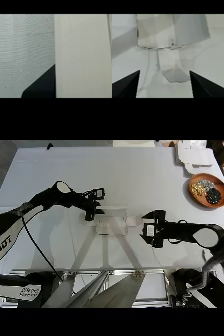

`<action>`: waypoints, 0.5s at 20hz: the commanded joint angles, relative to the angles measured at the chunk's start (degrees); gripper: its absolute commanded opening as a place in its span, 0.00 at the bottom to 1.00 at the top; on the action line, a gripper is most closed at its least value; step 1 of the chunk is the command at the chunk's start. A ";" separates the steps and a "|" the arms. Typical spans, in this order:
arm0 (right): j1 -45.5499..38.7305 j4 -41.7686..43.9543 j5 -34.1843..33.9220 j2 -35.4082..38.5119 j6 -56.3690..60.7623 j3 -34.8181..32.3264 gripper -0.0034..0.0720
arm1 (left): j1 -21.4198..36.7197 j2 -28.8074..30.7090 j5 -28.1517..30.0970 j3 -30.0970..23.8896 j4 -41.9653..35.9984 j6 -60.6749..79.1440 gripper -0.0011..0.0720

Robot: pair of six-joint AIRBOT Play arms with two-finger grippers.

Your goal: Fold the box and place the chain.

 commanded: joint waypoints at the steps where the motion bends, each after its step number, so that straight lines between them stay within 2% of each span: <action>1: 0.50 3.78 -0.24 -7.61 -3.45 -0.04 0.96 | -0.04 -0.04 0.00 -0.02 0.00 0.02 0.03; 5: 0.50 16.26 -0.04 -14.43 -19.65 -0.04 0.96 | -0.04 -0.04 0.00 -0.02 0.02 0.02 0.03; 10: -1.22 18.36 -0.04 -15.02 -19.56 -0.04 0.96 | -0.04 -0.04 0.02 -0.02 0.02 0.00 0.03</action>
